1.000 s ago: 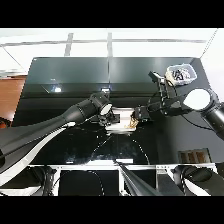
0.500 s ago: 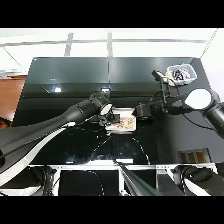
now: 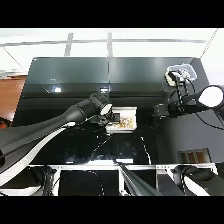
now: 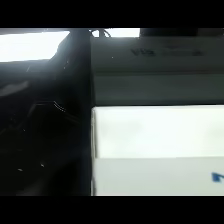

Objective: Fold the box and place the chain.

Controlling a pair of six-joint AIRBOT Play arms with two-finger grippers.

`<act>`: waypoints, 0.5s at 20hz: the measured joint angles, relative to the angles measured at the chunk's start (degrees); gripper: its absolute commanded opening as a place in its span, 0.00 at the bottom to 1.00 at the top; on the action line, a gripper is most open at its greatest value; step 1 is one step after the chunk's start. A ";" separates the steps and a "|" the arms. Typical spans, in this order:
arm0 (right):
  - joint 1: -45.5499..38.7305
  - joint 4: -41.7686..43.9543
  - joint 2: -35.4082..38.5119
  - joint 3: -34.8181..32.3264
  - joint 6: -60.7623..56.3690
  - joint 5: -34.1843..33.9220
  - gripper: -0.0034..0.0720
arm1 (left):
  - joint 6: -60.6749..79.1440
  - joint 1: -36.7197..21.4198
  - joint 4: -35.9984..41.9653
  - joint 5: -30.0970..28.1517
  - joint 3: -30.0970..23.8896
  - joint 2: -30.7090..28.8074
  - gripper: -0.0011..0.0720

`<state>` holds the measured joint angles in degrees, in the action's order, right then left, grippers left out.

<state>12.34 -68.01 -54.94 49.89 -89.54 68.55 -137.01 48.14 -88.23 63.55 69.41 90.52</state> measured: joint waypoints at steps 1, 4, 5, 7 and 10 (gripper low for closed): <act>-0.13 -0.35 0.02 0.00 0.00 0.13 0.54 | -0.33 0.00 0.15 0.50 0.07 -0.11 0.82; -0.31 -0.76 0.07 0.00 0.02 0.15 0.54 | 1.79 0.00 0.24 1.99 0.28 -2.25 0.82; -0.35 -0.79 0.07 0.00 0.02 0.15 0.54 | 3.08 0.02 0.07 2.10 0.28 -3.76 0.81; -0.37 -0.96 0.07 0.00 0.02 0.09 0.54 | 6.05 0.09 -1.44 3.58 0.31 -7.96 0.81; -0.39 -1.01 0.07 0.00 0.02 -0.20 0.54 | 9.42 -0.83 -7.04 6.01 -2.23 -15.91 0.81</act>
<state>11.94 -69.01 -54.87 49.89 -89.52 68.36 -127.59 47.31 -95.26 69.56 67.18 74.61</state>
